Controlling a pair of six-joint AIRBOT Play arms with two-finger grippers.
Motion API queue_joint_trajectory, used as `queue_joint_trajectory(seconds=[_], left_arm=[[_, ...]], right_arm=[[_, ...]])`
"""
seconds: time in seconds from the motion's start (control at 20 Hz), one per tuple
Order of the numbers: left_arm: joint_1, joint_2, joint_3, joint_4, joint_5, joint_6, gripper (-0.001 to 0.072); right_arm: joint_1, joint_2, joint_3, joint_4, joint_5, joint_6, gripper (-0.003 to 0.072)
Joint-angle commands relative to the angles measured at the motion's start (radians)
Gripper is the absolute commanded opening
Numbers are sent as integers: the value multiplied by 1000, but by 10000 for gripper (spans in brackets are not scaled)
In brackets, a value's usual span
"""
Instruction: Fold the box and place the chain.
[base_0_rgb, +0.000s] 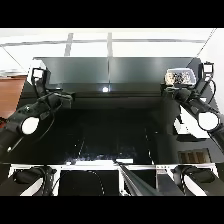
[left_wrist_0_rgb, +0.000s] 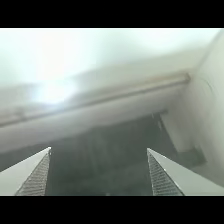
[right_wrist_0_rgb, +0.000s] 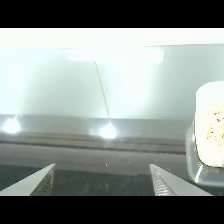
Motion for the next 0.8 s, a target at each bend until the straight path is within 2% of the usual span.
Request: queue_joint_trajectory(seconds=[0.0,0.1,0.15,0.2,0.3,0.45,0.6,0.75], left_arm=[[19,-149,135,12,-153,14,713],[39,-203,230,22,-376,12,713],[53,-216,264,46,-456,-19,713],[65,-217,280,76,-494,-77,713],[88,-213,290,108,-524,-152,713],[97,-213,290,109,-570,-165,713],[96,-213,290,107,-590,-165,713],[95,-214,290,107,-602,-165,713]], right_arm=[[-75,-43,40,-82,173,11,720],[-277,-127,160,-226,376,116,720],[-388,-174,227,-279,422,148,720],[-501,-225,297,-302,444,162,720],[-730,-344,452,-299,528,217,720],[-987,-509,654,-294,811,270,720],[-1112,-618,760,-296,984,153,720],[-1144,-707,784,-296,1067,-53,720]])
